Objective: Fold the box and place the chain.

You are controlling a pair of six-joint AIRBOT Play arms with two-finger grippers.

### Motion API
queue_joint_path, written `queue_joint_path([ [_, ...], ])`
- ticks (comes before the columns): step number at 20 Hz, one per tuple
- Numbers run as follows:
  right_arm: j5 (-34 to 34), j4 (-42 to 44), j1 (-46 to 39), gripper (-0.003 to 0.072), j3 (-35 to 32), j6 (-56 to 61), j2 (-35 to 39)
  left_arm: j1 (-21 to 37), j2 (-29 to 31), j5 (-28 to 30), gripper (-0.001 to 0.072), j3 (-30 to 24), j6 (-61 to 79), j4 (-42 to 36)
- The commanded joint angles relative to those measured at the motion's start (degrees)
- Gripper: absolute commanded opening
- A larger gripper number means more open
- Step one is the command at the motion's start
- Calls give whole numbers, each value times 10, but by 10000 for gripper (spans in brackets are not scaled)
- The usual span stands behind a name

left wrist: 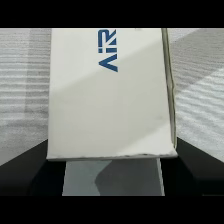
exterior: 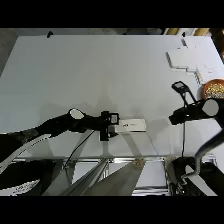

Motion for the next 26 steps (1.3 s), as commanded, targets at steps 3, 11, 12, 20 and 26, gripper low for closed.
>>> queue_joint_path([
  [3, 21, -5, -54, 22, -1, 12, -6, 0, 0, 0, 345, 0, 0, 0],
  [11, 21, -5, -54, 22, -1, 12, -6, 1, 8, -45, 349, 0, 0, 16],
  [12, 21, -5, -54, 22, -1, 12, -6, 2, 19, -45, 349, 0, 0, 28],
  [20, 21, -5, -54, 22, -1, 12, -6, 151, 276, 85, 348, 0, -265, 170],
  [26, 21, -5, -54, 22, -1, 12, -6, 422, 383, 66, 343, 0, -649, 466],
])
